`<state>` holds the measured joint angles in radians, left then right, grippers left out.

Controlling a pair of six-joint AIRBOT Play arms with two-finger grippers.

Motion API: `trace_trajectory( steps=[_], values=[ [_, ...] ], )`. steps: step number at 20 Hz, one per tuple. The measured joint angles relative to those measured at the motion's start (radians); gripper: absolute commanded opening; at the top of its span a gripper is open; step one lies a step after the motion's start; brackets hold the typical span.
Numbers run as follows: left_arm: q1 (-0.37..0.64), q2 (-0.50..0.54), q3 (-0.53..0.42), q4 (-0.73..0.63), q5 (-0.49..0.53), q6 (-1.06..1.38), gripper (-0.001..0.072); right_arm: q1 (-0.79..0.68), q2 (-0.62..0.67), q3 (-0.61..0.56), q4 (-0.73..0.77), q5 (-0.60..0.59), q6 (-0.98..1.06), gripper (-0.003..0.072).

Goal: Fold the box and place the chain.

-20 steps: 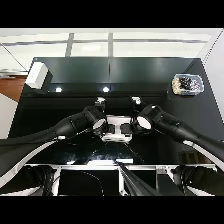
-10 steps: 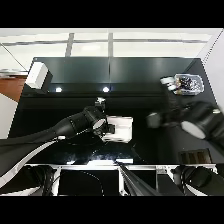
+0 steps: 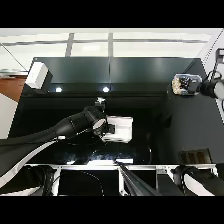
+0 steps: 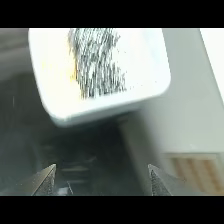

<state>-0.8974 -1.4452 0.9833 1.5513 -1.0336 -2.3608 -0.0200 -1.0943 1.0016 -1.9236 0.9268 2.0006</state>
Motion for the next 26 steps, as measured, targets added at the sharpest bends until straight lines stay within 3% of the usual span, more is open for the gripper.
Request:
trace_trajectory(
  steps=[2, 3, 9, 14, 17, 18, 26],
  values=[
    [0.000, 0.000, 0.000, 0.000, 0.000, 0.000, 0.0024, -0.078, -0.145, 0.107, 0.103, -0.041, -0.032, 0.0665],
    [0.000, 0.000, 0.000, 0.000, 0.000, 0.000, 0.0024, -0.104, -0.216, 0.161, 0.143, -0.042, -0.043, 0.0583],
    [0.000, 0.000, 0.000, 0.000, 0.000, 0.000, 0.0024, -0.173, -0.558, 0.425, 0.260, -0.011, -0.083, 0.0584],
    [0.000, 0.000, 0.000, 0.000, 0.000, 0.000, 0.0024, -0.183, -0.671, 0.488, 0.290, -0.032, -0.091, 0.0582],
    [0.000, 0.000, 0.000, 0.001, 0.000, 0.000, 0.0024, -0.188, -0.701, 0.499, 0.296, -0.045, -0.094, 0.0150],
    [0.000, 0.000, 0.000, 0.000, 0.000, 0.000, 0.0024, -0.190, -0.705, 0.503, 0.297, -0.049, -0.093, 0.0050],
    [0.000, 0.000, 0.000, 0.001, 0.000, 0.000, 0.0024, -0.192, -0.670, 0.606, 0.304, 0.087, -0.236, 0.0038]
  ],
)
